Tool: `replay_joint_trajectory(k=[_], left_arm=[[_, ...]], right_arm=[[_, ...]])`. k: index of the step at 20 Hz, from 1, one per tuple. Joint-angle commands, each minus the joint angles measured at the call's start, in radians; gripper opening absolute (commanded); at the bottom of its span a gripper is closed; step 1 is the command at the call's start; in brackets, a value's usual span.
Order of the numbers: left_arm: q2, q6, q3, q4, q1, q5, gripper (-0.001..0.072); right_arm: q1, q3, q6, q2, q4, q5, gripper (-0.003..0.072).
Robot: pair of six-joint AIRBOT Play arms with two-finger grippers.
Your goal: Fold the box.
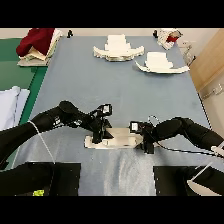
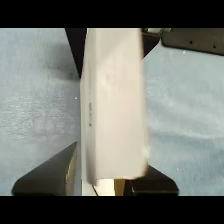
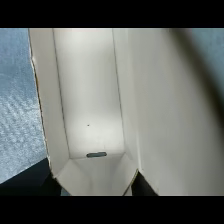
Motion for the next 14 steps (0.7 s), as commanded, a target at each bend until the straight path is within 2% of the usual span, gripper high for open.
replay_joint_trajectory(k=[1,3,5,7,8,9,10,11,13,14], left_arm=[[0.002,-0.025,0.007,-0.002,0.002,0.0,0.0335],[0.021,-0.14,0.011,0.015,0.014,0.0,0.0531],[0.063,-0.27,0.013,0.084,0.051,-0.016,0.0539],[0.134,-0.435,0.013,0.219,0.105,-0.077,0.0536],[0.174,-0.556,0.013,0.281,0.132,-0.127,0.0505],[0.213,-0.667,0.013,0.335,0.153,-0.197,0.0327],[0.245,-0.736,0.013,0.372,0.165,-0.269,0.011],[0.269,-0.78,0.013,0.385,0.166,-0.338,0.0013],[0.286,-0.928,0.01,0.336,0.13,-0.401,0.0012],[0.286,-1.006,0.004,0.295,0.09,-0.389,0.0012]], right_arm=[[0.001,-0.001,0.002,0.0,0.0,0.002,0.045],[0.001,-0.001,0.002,0.0,0.0,0.002,0.045],[0.001,-0.001,0.002,0.0,0.0,0.002,0.0449],[0.001,-0.001,0.002,0.0,0.0,0.002,0.045],[0.001,-0.001,0.002,0.0,0.0,0.002,0.0449],[0.001,-0.001,0.002,0.0,0.0,0.002,0.045],[0.001,-0.001,0.002,0.0,0.0,0.002,0.045],[0.001,-0.001,0.002,0.0,0.0,0.002,0.045],[0.001,-0.001,0.002,0.0,0.0,0.002,0.045],[0.001,-0.001,0.002,0.0,0.0,0.002,0.0449]])
